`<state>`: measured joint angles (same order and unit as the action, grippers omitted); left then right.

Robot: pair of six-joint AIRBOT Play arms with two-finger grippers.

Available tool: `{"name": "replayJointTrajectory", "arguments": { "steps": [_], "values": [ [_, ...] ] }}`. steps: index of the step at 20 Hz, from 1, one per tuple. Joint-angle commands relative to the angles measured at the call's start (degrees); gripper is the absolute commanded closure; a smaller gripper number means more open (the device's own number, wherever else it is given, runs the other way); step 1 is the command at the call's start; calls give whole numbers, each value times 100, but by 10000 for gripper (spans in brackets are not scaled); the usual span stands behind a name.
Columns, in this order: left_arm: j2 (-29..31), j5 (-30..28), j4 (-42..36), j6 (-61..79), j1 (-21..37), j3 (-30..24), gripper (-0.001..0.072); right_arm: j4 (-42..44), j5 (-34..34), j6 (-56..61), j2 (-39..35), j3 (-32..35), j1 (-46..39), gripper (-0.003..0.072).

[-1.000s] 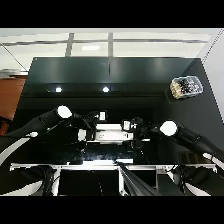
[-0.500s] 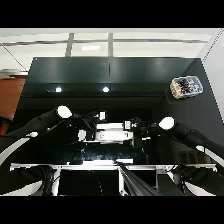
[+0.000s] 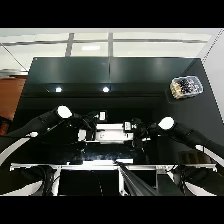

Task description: Fold the box and place the chain.

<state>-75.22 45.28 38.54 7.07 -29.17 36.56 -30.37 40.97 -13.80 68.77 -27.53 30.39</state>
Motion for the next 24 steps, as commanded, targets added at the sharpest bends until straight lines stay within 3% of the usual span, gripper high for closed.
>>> {"name": "replayJointTrajectory", "arguments": {
  "steps": [1,6,8,24],
  "values": [
    [-4,-7,0,-2,0,4,678,-37,-4,11,2,2,0,122],
    [-4,-7,0,-2,0,4,678,-109,-4,83,2,2,0,119],
    [-4,-7,2,-2,0,4,678,-295,-11,299,11,4,0,75],
    [-4,-7,2,-2,0,4,678,-584,-262,612,44,4,216,84]
  ]
}}
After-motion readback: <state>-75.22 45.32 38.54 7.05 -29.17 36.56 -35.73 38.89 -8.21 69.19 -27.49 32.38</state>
